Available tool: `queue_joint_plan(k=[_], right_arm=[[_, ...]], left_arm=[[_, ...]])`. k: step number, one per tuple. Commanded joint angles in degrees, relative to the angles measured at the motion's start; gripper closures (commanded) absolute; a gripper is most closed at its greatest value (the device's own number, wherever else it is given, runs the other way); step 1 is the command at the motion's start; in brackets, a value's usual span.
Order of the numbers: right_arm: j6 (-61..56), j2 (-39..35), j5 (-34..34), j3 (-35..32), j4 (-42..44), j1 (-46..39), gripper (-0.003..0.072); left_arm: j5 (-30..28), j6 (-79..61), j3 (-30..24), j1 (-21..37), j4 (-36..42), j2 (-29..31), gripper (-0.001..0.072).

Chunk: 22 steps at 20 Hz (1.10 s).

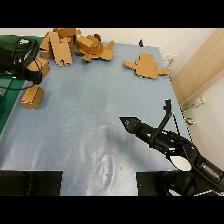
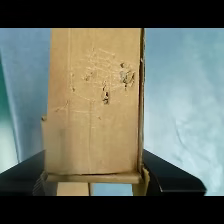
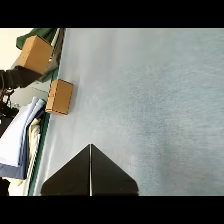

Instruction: Fold the box.

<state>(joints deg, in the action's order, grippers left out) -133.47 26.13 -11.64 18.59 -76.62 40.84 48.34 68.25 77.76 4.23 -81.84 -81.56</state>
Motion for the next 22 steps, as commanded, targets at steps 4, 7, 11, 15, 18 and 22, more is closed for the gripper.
queue_joint_plan(k=[4, 7, 11, 15, 18, 22], right_arm=[[0.0, -0.02, -2.45, 0.02, -0.26, -2.1, 0.0683], [-0.02, -0.02, -2.71, 0.02, -0.68, -2.69, 0.0683], [-0.02, 0.0, -2.71, 0.02, -1.38, -2.69, 0.0683], [-0.02, 0.0, -2.73, 0.02, -1.9, -2.69, 0.0682], [-0.02, 0.0, -2.78, 0.02, -2.1, -2.69, 0.0683], [0.0, 0.0, -2.91, 0.02, -2.51, -2.69, 0.0682]], left_arm=[[0.22, 2.6, 16.35, 3.63, -0.63, -17.86, 0.0289], [0.15, 3.85, 19.3, 5.57, -0.59, -22.08, 0.029], [0.76, 3.5, 19.3, 6.58, -0.48, -24.46, 0.0283], [1.68, 3.17, 19.78, 6.14, -0.37, -24.46, 0.0016], [6.1, 3.56, 21.9, 6.16, -0.44, -24.39, 0.0016], [15.06, 5.68, 27.52, 6.34, -0.42, -21.84, 0.0016]])
